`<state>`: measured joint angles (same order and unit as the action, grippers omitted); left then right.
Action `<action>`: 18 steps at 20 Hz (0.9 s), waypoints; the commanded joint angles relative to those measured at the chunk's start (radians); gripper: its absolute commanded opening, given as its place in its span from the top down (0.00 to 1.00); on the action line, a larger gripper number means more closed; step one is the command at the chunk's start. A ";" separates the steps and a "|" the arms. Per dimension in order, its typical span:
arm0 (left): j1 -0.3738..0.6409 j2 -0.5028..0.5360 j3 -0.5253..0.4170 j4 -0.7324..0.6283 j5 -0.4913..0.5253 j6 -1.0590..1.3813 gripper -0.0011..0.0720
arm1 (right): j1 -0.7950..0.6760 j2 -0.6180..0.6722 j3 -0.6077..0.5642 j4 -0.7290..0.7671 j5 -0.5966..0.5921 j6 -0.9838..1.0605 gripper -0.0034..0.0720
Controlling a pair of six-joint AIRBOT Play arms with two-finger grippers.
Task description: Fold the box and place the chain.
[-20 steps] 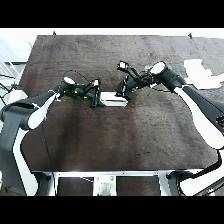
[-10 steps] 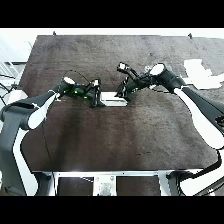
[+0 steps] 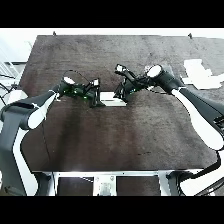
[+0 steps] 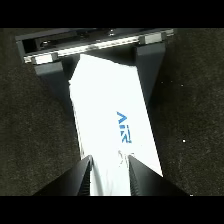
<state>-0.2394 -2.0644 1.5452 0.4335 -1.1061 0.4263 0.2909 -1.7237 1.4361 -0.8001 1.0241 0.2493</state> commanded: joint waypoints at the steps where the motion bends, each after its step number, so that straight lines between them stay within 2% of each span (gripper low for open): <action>1: -0.001 0.000 0.000 0.000 -0.001 0.001 0.51 | 0.007 -0.001 -0.008 -0.006 -0.029 0.001 0.59; 7: -0.001 0.000 0.000 0.000 -0.001 0.001 0.51 | 0.007 -0.001 -0.023 -0.005 -0.029 0.001 0.59; 13: -0.001 0.000 0.000 0.000 -0.001 0.000 0.51 | 0.008 -0.002 -0.096 0.003 -0.015 -0.001 0.58; 15: -0.001 0.000 0.000 0.000 0.000 0.001 0.51 | 0.007 -0.005 -0.103 0.008 -0.014 -0.019 0.53; 18: -0.001 0.000 0.000 0.000 0.000 0.001 0.51 | -0.008 0.002 -0.103 0.114 -0.013 -0.100 0.51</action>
<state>-0.2409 -2.0644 1.5452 0.4355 -1.1107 0.4297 0.2913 -1.7256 1.3396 -0.7601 1.0016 0.2134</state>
